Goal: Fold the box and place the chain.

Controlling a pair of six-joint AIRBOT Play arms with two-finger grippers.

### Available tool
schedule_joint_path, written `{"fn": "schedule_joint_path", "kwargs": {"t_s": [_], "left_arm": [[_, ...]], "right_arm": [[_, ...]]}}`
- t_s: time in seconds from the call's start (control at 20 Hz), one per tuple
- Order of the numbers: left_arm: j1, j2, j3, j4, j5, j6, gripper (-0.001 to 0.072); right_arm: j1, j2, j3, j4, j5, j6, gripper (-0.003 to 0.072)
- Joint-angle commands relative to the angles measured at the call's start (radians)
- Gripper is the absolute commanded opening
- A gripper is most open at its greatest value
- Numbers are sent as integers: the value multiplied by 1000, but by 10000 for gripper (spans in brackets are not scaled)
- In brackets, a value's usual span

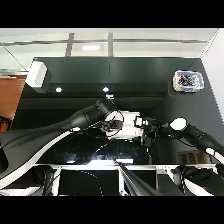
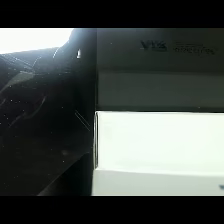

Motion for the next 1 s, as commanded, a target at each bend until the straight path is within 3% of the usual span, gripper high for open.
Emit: {"fn": "schedule_joint_path", "kwargs": {"t_s": [0.0,0.1,0.15,0.2,0.25,0.45,0.7,0.95], "left_arm": [[0,-1,1,-2,2,3,19],[0,0,1,0,-9,3,19],[0,0,1,1,-13,3,19],[0,0,1,4,-18,3,19],[0,0,1,4,-18,3,19],[0,0,1,4,-18,3,19],[0,0,1,3,-18,3,21],[0,0,1,3,-19,3,21]], "right_arm": [[-1,1,0,-5,0,0,95],[-1,6,2,-6,5,37,96],[0,10,3,-7,8,79,162],[0,13,3,-7,8,123,503],[0,19,3,-10,10,145,669],[-2,113,3,-88,85,151,668],[-32,229,9,-338,159,221,668],[-11,212,7,-311,98,210,640]]}}
